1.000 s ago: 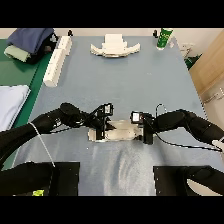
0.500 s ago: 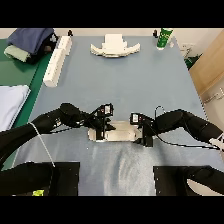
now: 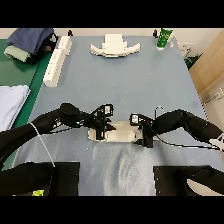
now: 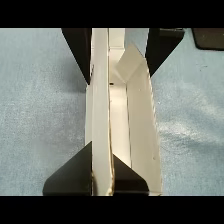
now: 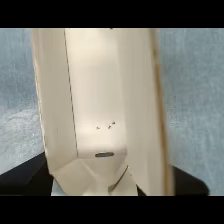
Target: Fold the box.
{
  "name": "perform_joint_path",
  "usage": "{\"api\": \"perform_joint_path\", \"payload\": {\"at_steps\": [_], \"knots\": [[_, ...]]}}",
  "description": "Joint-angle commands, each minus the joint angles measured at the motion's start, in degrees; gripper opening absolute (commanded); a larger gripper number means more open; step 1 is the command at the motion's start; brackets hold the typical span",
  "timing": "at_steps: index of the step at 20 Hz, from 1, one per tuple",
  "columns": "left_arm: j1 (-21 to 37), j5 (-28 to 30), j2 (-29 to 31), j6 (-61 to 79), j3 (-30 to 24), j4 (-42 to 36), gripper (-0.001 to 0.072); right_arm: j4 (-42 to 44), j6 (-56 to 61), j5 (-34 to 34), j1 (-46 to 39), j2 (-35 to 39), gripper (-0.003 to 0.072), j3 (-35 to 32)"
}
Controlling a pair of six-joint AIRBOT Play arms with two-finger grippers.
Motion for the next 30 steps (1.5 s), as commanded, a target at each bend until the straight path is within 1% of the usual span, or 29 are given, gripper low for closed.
{"api": "perform_joint_path", "payload": {"at_steps": [1,4,7,10,15,19,24,29,30], "knots": [[0.02,0.11,-0.02,-0.02,-0.02,0.0,0.0017,-5.01,0.48,-0.02,0.0,0.55,0.0711,-0.02],[0.02,0.11,-0.02,-0.04,-0.02,0.0,0.0017,-3.45,0.68,-0.57,0.0,0.39,0.0699,-0.04],[0.02,0.11,-0.02,-0.02,-0.02,0.0,0.0017,-0.07,-0.37,2.05,0.0,-0.66,0.0698,-0.02],[0.02,0.11,-0.02,-0.02,-0.02,0.0,0.0017,1.62,-0.37,2.32,0.0,-0.55,0.0699,-0.02],[0.02,0.11,-0.02,-0.02,-0.02,0.0,0.0017,1.46,-0.37,2.29,0.0,-0.5,0.0699,0.74],[0.02,0.13,-0.02,-0.02,-0.02,0.0,0.0017,1.4,-0.37,0.46,0.0,0.04,0.0698,1.07],[0.02,0.11,-0.02,-0.02,-0.02,0.0,0.0017,1.77,-0.37,2.23,0.02,-1.22,0.0698,0.2],[0.02,0.11,-0.02,-0.04,-0.02,0.0,0.0017,1.79,-0.37,1.6,1.22,-1.73,0.0698,0.22],[0.02,0.11,-0.02,-0.04,-0.02,0.0,0.0017,1.49,-0.37,1.64,1.77,-1.73,0.0676,0.22]]}}
